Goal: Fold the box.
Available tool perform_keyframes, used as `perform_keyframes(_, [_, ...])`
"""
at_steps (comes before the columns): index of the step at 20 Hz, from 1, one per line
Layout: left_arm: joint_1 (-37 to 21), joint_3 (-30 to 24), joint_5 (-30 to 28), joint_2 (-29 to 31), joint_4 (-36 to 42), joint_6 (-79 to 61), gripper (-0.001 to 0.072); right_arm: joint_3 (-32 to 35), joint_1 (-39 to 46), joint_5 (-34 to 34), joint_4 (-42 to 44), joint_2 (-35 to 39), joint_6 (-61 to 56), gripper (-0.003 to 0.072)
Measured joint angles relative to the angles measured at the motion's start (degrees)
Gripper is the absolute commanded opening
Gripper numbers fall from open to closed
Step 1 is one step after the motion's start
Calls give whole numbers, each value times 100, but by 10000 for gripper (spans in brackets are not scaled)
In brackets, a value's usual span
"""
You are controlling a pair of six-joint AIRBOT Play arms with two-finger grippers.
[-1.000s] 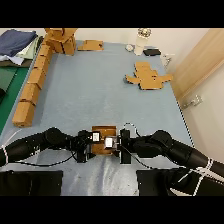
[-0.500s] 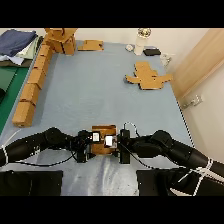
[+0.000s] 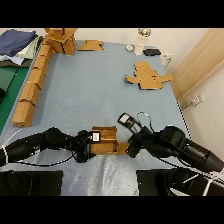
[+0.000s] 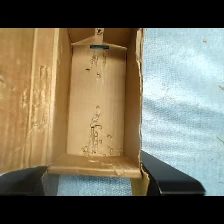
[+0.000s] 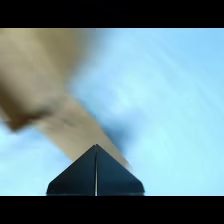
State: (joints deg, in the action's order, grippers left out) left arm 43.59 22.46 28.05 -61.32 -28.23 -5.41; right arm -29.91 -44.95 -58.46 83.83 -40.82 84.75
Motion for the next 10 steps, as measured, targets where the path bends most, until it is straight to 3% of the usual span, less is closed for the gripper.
perform_keyframes(4, [0,0,0,0,0,-7,469,-20,870,-872,-404,125,-1731,4])
perform_keyframes(10, [0,-2,0,0,0,-11,469,409,1775,-791,321,-59,-2103,4])
